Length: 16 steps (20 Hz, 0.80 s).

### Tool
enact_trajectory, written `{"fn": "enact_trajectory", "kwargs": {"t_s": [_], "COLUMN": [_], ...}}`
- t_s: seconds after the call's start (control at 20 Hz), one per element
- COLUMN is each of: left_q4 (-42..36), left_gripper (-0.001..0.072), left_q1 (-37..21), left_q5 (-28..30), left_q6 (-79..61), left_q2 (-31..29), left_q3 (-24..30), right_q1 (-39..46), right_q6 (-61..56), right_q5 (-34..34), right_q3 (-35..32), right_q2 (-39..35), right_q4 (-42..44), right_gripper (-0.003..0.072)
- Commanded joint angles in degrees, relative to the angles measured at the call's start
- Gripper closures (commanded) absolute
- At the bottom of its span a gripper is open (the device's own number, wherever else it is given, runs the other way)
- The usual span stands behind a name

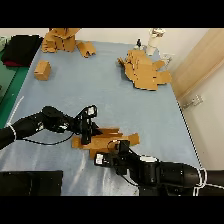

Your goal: Fold the box.

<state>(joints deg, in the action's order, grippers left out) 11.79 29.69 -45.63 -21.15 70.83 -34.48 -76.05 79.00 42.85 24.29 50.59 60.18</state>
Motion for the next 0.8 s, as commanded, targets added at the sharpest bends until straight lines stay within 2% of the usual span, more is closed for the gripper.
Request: {"fn": "enact_trajectory", "kwargs": {"t_s": [0.0,0.5,0.55,0.6,0.75], "left_q4": [0.0,0.0,0.0,0.0,0.0], "left_gripper": [0.0697,0.0698,0.0697,0.0697,0.0698], "left_q1": [0.0,0.0,0.0,0.0,0.0], "left_q5": [0.0,0.0,0.0,0.0,0.0], "left_q6": [0.0,0.0,0.0,0.0,0.0], "left_q2": [0.0,0.0,0.0,0.0,0.0], "left_q3": [0.0,-0.1,-0.1,-0.1,-0.1], "right_q1": [0.0,0.8,1.8,3.2,6.7], "right_q6": [-11.5,-14.6,-14.6,-14.4,-14.4], "right_q5": [0.8,3.0,3.1,2.7,1.1], "right_q3": [0.0,0.0,0.0,0.0,0.0], "right_q2": [-1.0,-1.2,-1.2,-1.2,-1.2], "right_q4": [-5.6,-12.9,-13.4,-13.7,-13.7], "right_gripper": [0.0244,0.0223,-0.0009,-0.0030,-0.0030]}}
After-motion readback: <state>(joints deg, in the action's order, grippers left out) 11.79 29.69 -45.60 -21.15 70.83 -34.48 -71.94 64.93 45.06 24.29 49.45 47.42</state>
